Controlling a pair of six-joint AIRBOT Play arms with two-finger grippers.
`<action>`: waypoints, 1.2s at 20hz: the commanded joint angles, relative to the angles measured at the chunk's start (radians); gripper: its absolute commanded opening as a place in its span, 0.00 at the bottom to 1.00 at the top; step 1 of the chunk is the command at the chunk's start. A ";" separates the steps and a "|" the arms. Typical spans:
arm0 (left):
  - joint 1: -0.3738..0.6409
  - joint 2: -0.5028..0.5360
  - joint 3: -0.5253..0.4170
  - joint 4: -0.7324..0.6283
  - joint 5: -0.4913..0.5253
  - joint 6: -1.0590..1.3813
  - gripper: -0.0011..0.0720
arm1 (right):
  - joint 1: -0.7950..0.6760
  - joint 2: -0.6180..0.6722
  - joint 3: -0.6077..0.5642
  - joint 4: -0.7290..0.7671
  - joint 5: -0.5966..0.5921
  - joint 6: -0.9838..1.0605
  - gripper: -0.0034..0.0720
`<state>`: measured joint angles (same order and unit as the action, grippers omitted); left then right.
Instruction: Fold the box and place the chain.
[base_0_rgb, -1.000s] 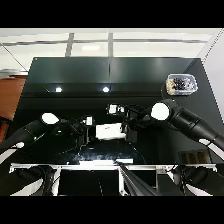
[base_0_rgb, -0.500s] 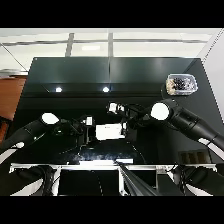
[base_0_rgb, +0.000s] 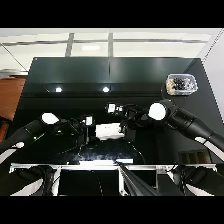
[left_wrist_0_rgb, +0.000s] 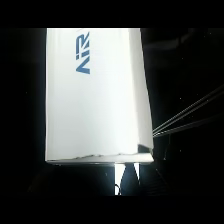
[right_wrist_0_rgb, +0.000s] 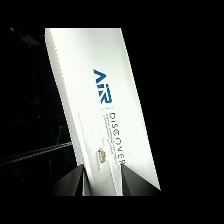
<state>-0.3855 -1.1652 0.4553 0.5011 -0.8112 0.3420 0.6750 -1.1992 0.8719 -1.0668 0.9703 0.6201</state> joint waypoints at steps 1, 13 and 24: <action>-0.001 -0.001 0.000 0.000 -0.002 0.002 0.50 | 0.000 -0.002 0.000 -0.007 -0.009 0.005 0.31; -0.001 -0.001 0.000 0.003 -0.002 0.002 0.50 | 0.000 0.000 0.002 0.000 0.021 0.031 0.31; -0.001 -0.001 0.000 0.003 -0.002 0.002 0.50 | 0.000 0.000 0.038 -0.010 0.032 0.031 0.31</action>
<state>-0.3862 -1.1652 0.4553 0.5045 -0.8165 0.3443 0.6750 -1.2003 0.8967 -1.0760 1.0039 0.6521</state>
